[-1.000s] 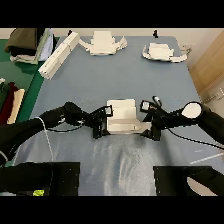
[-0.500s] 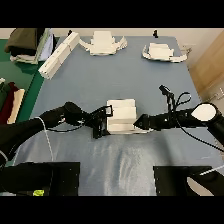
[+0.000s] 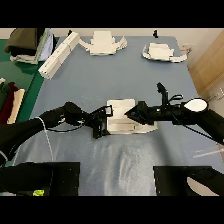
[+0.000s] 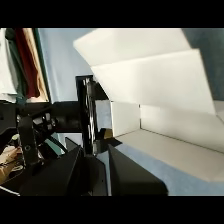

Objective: Fold the box.

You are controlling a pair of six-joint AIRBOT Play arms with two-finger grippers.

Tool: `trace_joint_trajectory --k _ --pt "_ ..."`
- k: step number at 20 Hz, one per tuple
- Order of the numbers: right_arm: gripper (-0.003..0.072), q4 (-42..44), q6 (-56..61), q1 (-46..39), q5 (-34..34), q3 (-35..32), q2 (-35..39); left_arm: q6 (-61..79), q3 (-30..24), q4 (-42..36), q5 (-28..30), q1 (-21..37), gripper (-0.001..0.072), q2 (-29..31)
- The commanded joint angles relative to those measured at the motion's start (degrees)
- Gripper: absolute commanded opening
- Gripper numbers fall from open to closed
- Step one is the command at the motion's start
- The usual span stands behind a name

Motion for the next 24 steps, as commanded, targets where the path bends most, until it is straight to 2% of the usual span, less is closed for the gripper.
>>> trace_joint_trajectory --k 1,3,5,10,14,24 --pt "0.0267 5.9 -7.6 -0.1 -1.1 4.4 -8.0 0.0 0.0 0.0 0.0 0.0 0.0482 0.0" --pt "0.0266 2.6 -8.6 -0.2 -1.2 9.1 -13.0 0.0 0.0 0.0 0.0 0.0 0.0483 0.0" --pt "0.0265 -4.9 -7.7 -0.1 -0.9 13.0 -17.3 0.0 0.0 0.0 0.0 0.0 0.0482 0.0" --pt "0.0265 -18.6 -6.2 0.0 1.0 14.1 -21.7 0.0 0.0 0.0 0.0 0.0 0.0482 0.0" --pt "0.0265 -21.1 -6.2 0.0 -0.2 14.1 -23.2 0.0 0.0 0.0 0.0 0.0 0.0483 0.0" --pt "0.0266 -20.7 -6.5 0.0 -0.6 14.7 -23.2 0.0 0.0 0.0 0.0 0.0 0.0482 0.0"
